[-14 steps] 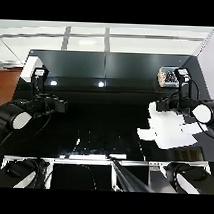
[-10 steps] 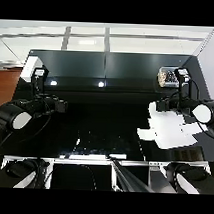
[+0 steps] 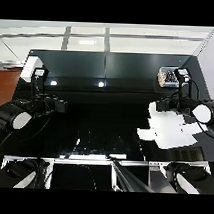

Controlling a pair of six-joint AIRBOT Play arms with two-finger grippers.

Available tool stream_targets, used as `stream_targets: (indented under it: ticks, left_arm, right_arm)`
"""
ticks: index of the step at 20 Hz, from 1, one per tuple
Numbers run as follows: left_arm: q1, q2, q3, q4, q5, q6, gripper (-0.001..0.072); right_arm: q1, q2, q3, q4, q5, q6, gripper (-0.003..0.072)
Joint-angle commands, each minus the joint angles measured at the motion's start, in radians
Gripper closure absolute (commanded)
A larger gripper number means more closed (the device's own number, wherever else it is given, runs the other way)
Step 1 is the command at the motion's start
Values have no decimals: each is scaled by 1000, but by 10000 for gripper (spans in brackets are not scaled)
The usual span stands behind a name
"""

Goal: Fold the box and place the chain.

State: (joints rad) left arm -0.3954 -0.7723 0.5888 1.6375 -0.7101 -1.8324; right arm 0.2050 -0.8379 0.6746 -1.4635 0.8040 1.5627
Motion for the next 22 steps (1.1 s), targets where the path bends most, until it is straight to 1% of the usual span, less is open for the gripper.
stream_targets:
  ticks: [1,3,4,6,7,8,9,10,11,12,13,14,15,17,18,20,21,22]
  left_arm:
    - [0,0,0,0,0,0,684]
    - [0,0,0,0,0,0,684]
    - [0,0,0,0,0,0,684]
    - [0,0,0,0,0,0,684]
    - [0,0,0,0,0,0,684]
    - [0,0,0,0,0,0,684]
    - [0,0,0,0,0,0,684]
    - [0,0,0,0,0,0,684]
    - [0,0,0,0,0,0,684]
    - [0,0,0,0,5,0,684]
    - [0,0,0,0,24,0,684]
    - [0,0,0,0,40,0,684]
    - [0,0,0,0,49,0,683]
    - [0,0,0,0,55,0,684]
    - [0,0,0,0,57,0,684]
    - [0,0,0,0,57,0,684]
    - [0,0,0,-4,57,0,684]
    - [0,0,0,-5,57,0,684]
  right_arm:
    - [1,-1,0,0,0,0,670]
    - [1,-1,0,3,-2,2,670]
    - [1,-1,0,30,-7,3,670]
    - [1,-1,0,60,-80,2,670]
    - [0,-1,0,56,-156,1,670]
    - [1,-1,0,57,-267,1,670]
    - [1,-1,0,67,-353,6,669]
    - [1,-1,0,76,-443,8,630]
    - [0,-1,0,73,-535,6,164]
    - [-3,-1,0,33,-592,-9,-29]
    - [-21,-1,6,-52,-606,-11,-30]
    - [-56,-1,11,-141,-594,-10,-29]
    - [-125,-4,22,-221,-562,-6,-28]
    - [-324,-23,61,-324,-444,52,-28]
    - [-460,-38,84,-355,-372,125,-27]
    - [-731,-84,145,-323,-191,277,-21]
    - [-859,-122,174,-252,-97,263,-21]
    - [-964,-164,198,-145,-18,161,-21]
